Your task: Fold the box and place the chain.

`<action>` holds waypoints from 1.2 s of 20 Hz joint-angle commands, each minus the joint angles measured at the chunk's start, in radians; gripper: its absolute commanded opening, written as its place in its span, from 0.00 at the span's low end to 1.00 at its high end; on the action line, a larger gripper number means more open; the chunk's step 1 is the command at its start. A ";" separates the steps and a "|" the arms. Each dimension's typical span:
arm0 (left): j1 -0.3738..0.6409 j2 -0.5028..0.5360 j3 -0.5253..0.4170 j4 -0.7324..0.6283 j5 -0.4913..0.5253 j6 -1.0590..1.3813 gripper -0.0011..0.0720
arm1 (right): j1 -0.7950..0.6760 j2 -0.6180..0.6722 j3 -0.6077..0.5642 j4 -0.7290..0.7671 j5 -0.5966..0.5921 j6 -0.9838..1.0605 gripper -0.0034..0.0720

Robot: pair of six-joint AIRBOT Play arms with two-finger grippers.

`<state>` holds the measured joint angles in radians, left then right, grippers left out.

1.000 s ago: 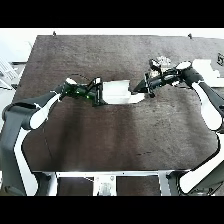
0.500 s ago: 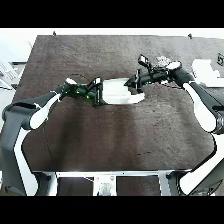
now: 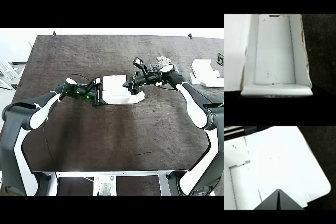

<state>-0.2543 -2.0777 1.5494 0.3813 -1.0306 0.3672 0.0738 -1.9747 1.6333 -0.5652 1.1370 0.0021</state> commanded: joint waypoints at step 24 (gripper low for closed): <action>0.000 0.000 0.000 0.000 0.001 0.000 0.66 | -0.066 0.166 -0.122 -0.322 0.086 -0.116 0.83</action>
